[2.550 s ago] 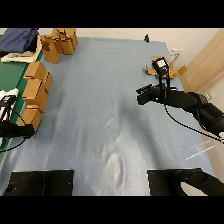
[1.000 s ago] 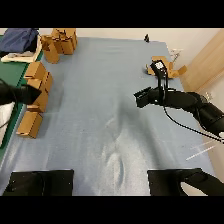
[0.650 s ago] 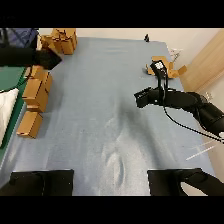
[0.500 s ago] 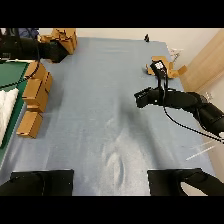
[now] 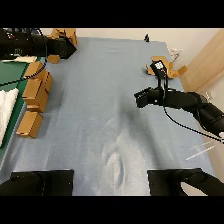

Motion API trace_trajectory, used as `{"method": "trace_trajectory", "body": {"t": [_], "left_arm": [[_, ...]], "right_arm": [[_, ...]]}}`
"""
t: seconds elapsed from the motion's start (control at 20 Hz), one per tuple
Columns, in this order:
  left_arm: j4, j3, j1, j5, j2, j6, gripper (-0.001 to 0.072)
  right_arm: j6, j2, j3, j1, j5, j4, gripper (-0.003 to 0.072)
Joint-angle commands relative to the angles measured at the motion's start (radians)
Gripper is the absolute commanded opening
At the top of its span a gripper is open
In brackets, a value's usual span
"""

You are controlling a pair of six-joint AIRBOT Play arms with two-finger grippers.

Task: Fold the box.

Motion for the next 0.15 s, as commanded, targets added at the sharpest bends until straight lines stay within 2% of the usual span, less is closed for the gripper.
{"method": "trace_trajectory", "body": {"t": [0.0,0.1], "left_arm": [[0.000,0.002,-0.002,0.002,-0.002,0.000,0.0693],[0.000,0.002,-0.002,0.002,-0.002,0.000,0.0693]], "right_arm": [[0.000,0.000,0.001,0.000,0.000,0.000,0.0091],[0.000,0.000,0.001,0.000,0.000,0.000,0.0091]]}}
